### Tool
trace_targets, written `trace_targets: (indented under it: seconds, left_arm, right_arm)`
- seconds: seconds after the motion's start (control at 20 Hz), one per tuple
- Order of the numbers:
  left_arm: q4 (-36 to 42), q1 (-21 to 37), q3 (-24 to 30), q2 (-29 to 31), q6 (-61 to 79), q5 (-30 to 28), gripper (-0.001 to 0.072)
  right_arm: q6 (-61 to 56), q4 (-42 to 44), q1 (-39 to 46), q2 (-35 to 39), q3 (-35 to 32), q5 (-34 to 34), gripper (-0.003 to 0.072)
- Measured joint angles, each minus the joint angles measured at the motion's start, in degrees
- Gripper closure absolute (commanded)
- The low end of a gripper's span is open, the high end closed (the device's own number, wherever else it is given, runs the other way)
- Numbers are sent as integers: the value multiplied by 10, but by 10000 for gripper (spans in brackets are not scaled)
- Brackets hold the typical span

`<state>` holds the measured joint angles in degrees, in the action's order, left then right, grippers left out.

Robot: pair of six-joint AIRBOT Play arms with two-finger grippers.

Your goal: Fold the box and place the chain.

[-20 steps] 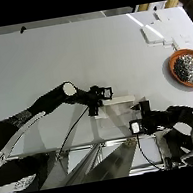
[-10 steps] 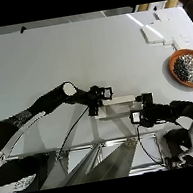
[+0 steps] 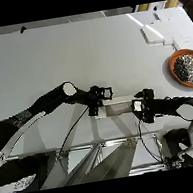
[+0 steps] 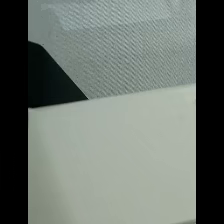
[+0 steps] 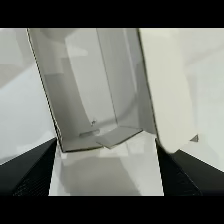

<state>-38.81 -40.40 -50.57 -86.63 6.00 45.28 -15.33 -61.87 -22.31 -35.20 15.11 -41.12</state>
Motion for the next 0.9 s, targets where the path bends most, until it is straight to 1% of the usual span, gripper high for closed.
trace_targets:
  seconds: [0.25,0.5,0.6,0.7,0.9]
  left_arm:
    - [0,0,0,0,-1,0,697]
    - [0,0,0,0,0,-1,697]
    - [0,0,0,0,0,-1,697]
    - [0,0,0,0,0,-1,697]
    - [0,0,0,0,0,-1,697]
  right_arm:
    - [90,77,50,-73,21,-7,3]
    - [206,142,97,-135,32,-39,4]
    - [233,156,105,-158,34,-49,7]
    - [257,173,109,-182,35,-52,38]
    - [301,212,113,-224,35,-57,38]
